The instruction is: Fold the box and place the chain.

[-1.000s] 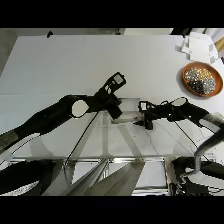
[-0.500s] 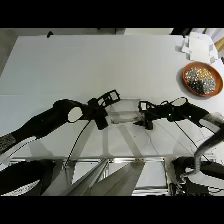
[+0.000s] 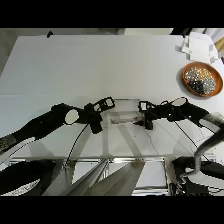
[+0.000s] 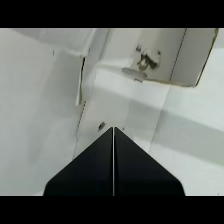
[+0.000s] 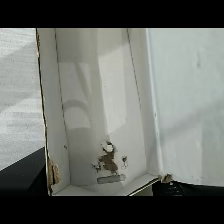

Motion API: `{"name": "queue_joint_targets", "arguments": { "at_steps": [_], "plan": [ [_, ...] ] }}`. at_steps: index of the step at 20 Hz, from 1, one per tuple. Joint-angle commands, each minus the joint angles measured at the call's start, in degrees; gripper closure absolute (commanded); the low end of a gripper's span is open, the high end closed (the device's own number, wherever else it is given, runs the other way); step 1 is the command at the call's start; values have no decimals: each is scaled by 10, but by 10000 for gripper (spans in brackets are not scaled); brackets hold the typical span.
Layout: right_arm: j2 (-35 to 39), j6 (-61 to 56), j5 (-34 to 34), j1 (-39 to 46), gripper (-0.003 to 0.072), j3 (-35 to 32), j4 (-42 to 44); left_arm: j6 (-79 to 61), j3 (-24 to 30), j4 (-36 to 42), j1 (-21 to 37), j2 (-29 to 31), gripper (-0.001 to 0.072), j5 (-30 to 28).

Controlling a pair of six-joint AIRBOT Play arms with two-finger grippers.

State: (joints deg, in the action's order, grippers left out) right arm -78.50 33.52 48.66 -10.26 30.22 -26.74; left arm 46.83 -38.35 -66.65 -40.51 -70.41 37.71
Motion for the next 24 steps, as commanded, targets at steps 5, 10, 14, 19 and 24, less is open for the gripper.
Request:
{"name": "queue_joint_targets", "arguments": {
  "at_steps": [5, 10, 14, 19, 24],
  "plan": [
    [0, 0, 0, 0, 265, 0, 0, -104, 2, 2, 35, 2, 701, 14],
    [0, 0, 0, 0, 265, 0, 0, -126, 2, 2, 26, -14, 577, -9],
    [0, 0, 0, 0, 265, 0, 0, -165, 2, 4, 9, -20, 482, -49],
    [0, 0, 0, 0, 265, 0, 0, -186, 2, 15, 8, -20, 354, -101],
    [0, 0, 0, 0, 265, 0, 0, -270, 2, 36, 8, -46, 354, -102]
  ]
}}
